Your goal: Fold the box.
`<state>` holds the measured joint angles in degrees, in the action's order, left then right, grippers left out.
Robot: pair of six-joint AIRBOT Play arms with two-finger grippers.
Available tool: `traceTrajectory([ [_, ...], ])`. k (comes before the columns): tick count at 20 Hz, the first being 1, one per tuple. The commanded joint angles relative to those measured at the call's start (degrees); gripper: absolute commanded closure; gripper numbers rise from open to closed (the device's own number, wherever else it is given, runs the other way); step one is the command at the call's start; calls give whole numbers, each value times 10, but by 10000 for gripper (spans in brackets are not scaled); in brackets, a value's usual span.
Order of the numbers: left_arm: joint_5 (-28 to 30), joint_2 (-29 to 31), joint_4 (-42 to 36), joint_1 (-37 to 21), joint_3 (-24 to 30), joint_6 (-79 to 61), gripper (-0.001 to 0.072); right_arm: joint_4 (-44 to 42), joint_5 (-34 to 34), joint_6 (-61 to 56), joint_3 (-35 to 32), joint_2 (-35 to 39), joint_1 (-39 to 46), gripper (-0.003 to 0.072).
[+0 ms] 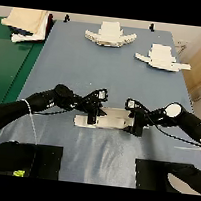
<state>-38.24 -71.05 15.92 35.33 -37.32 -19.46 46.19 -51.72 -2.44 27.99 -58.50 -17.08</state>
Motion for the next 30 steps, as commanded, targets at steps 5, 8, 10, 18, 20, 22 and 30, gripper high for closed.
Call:
traceTrajectory([
  [5,2,0,-1,0,0,0,693,-95,-18,163,0,-48,54,-34],
  [8,2,0,-1,0,0,0,693,-96,-18,180,0,-63,54,-34],
  [10,2,0,-1,0,0,0,693,-96,-18,190,0,-64,54,-34],
  [18,2,0,-1,0,0,0,694,-100,-12,205,0,-96,53,27],
  [20,2,0,-1,0,0,0,693,-99,-12,205,0,-98,53,30],
  [22,2,0,-1,0,0,0,693,-99,-12,205,0,-98,53,66],
  [30,2,0,-1,0,0,0,693,-96,-14,205,0,-97,52,126],
])
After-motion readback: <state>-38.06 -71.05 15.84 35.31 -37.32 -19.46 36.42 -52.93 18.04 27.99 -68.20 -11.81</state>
